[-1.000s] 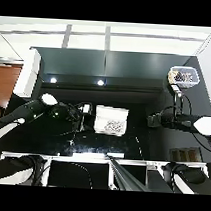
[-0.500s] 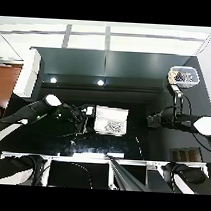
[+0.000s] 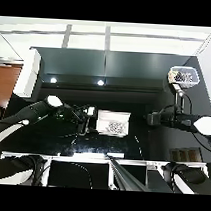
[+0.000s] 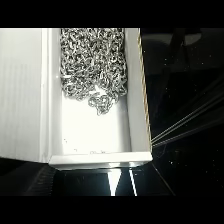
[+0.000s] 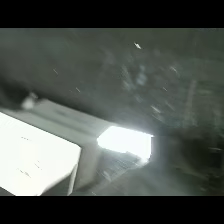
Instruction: Fold the box and place the chain.
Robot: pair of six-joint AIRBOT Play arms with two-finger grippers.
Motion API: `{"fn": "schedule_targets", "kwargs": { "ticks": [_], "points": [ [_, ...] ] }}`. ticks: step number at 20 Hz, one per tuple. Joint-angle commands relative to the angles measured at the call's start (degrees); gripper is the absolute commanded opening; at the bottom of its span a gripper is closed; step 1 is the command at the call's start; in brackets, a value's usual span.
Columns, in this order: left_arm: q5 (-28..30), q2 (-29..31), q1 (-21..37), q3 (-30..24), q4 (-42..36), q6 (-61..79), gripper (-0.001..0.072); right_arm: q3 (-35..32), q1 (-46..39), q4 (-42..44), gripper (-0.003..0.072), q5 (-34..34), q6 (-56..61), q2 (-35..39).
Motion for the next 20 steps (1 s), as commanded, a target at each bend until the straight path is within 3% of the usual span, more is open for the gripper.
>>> {"fn": "schedule_targets", "kwargs": {
  "ticks": [1,3,6,9,13,17,20],
  "points": [
    [-0.1,0.0,-0.1,0.0,-0.2,0.0,0.0465,0.6,0.1,6.2,0.0636,-3.8,1.3,-1.0],
    [-0.3,0.0,-0.1,0.0,-0.2,0.0,0.0465,3.6,0.1,8.8,0.0636,-2.1,-0.1,-5.4],
    [-0.2,0.0,0.0,0.0,-0.2,0.0,0.0465,9.1,0.9,17.3,0.0636,-2.4,-12.4,-14.4],
    [-0.2,0.0,-0.1,0.0,-0.2,0.0,0.0466,12.5,3.0,19.9,0.0636,-1.6,-26.4,-21.1],
    [-0.2,0.0,0.0,0.0,-0.2,0.0,0.0466,13.7,5.6,17.9,0.0635,3.9,-49.3,-21.3],
    [-0.2,0.0,0.0,0.0,-0.2,0.0,0.0466,17.2,6.1,17.3,0.0635,15.3,-57.6,-20.5],
    [-0.2,0.0,0.0,0.0,-0.2,0.0,0.0466,17.0,9.0,10.7,0.0635,15.5,-58.4,-20.5]
  ]
}}
